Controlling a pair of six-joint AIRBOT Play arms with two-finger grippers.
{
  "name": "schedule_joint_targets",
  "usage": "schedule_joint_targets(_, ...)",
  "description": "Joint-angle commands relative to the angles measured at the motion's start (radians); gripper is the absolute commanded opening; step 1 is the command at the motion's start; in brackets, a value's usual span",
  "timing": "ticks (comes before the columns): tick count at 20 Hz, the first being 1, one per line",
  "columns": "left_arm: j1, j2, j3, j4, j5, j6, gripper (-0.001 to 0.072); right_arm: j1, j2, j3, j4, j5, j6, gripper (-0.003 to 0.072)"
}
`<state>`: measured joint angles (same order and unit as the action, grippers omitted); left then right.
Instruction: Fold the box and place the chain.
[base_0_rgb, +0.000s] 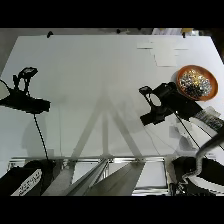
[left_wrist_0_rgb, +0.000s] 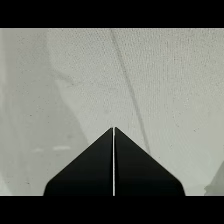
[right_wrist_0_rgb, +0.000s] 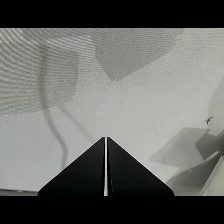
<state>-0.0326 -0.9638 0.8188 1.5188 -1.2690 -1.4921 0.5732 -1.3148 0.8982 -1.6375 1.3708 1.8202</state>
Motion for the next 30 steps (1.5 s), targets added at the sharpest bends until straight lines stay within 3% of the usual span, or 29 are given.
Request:
schedule_joint_targets(1,0.000,0.000,0.000,0.000,0.000,0.000,0.0010,0.001,0.000,0.000,0.000,-0.002,0.000,0.0020)
schedule_joint_targets(6,0.000,0.000,0.000,0.000,0.000,0.000,0.0010,0.001,0.000,0.000,-0.011,-0.055,-0.002,0.0020)
schedule_joint_targets(8,0.000,0.000,0.000,0.000,0.001,0.000,0.0010,0.001,0.000,0.000,-0.063,-0.112,-0.015,0.0019)
schedule_joint_targets(11,0.000,0.000,0.000,0.000,0.000,0.000,0.0010,-0.021,0.047,0.014,-0.207,-0.106,0.075,0.0019)
schedule_joint_targets(14,0.000,0.000,0.000,0.000,0.000,0.000,0.0010,-0.136,0.163,0.024,-0.343,-0.017,0.055,0.0020)
schedule_joint_targets(17,0.000,0.000,0.000,0.000,0.000,0.000,0.0010,-0.364,0.223,0.024,-0.426,0.149,-0.070,0.0021)
schedule_joint_targets(18,0.000,0.000,0.000,0.000,0.000,0.000,0.0010,-0.457,0.232,0.024,-0.427,0.173,-0.123,0.0047)
schedule_joint_targets(19,0.000,0.000,0.000,0.000,0.000,0.000,0.0010,-0.544,0.237,0.024,-0.427,0.178,-0.154,0.0196)
schedule_joint_targets(20,0.000,0.000,0.000,0.000,0.000,0.000,0.0010,-0.619,0.238,0.024,-0.427,0.177,-0.182,0.0403)
schedule_joint_targets(21,0.000,0.000,0.000,0.000,0.000,0.000,0.0010,-0.693,0.238,0.024,-0.426,0.170,-0.208,0.0483)
schedule_joint_targets(26,0.000,0.000,0.000,0.000,0.000,0.000,0.0010,-0.959,0.227,0.024,-0.427,0.088,-0.297,0.0475)
schedule_joint_targets(30,0.000,0.001,0.000,0.000,0.000,0.000,0.0010,-1.049,0.163,0.023,-0.399,0.048,-0.365,0.0475)
